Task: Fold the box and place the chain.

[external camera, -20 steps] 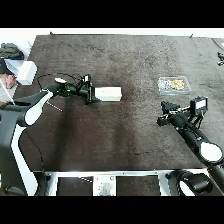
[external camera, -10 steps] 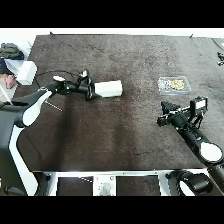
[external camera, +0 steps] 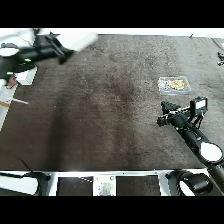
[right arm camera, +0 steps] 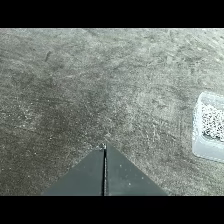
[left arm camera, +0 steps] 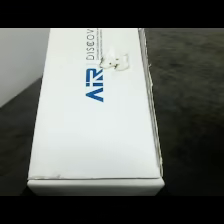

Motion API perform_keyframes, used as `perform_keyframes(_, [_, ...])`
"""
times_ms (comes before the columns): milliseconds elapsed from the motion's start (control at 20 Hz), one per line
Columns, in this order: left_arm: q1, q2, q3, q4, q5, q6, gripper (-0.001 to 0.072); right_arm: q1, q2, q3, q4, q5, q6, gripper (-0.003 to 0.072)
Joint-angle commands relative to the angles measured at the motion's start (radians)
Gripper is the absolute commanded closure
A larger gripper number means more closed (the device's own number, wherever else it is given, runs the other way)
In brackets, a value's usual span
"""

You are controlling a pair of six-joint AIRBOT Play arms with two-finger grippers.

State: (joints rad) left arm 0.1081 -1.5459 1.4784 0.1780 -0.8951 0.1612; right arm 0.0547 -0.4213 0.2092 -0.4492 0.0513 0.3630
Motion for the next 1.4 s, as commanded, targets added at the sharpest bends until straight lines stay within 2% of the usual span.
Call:
perform_keyframes(0, [0.171, 0.241, -0.128, 0.186, 0.135, -0.213, 0.0705, 0.000, 0.001, 0.000, 0.000, 0.000, 0.000, 0.0706])
perform_keyframes(100, [0.291, 0.348, -0.241, 0.297, 0.106, -0.332, 0.0705, 0.000, 0.001, 0.000, 0.000, 0.000, 0.000, 0.0706])
perform_keyframes(250, [0.476, 0.429, -0.410, 0.372, 0.042, -0.418, 0.0705, 0.000, 0.001, 0.000, 0.000, 0.000, 0.000, 0.0706])
perform_keyframes(450, [0.683, 0.436, -0.613, 0.382, 0.042, -0.424, 0.0705, 0.000, 0.001, 0.000, 0.000, 0.000, 0.000, 0.0705])
perform_keyframes(600, [0.731, 0.434, -0.716, 0.523, 0.099, -0.484, 0.0705, 0.000, 0.001, 0.000, 0.000, 0.000, 0.000, 0.0706])
perform_keyframes(700, [0.731, 0.411, -0.735, 0.580, 0.129, -0.512, 0.0705, 0.000, 0.001, 0.000, 0.000, 0.000, 0.000, 0.0705])
perform_keyframes(950, [0.731, 0.307, -0.723, 0.578, 0.181, -0.507, 0.0705, 0.000, 0.001, 0.000, 0.000, 0.000, 0.000, 0.0706])
perform_keyframes(1200, [0.731, 0.266, -0.722, 0.579, 0.189, -0.428, 0.0704, 0.000, 0.001, 0.000, 0.000, 0.000, 0.000, 0.0705])
perform_keyframes(1350, [0.731, 0.247, -0.723, 0.578, 0.154, -0.361, 0.0704, 0.000, 0.001, 0.000, 0.000, 0.000, 0.000, 0.0705])
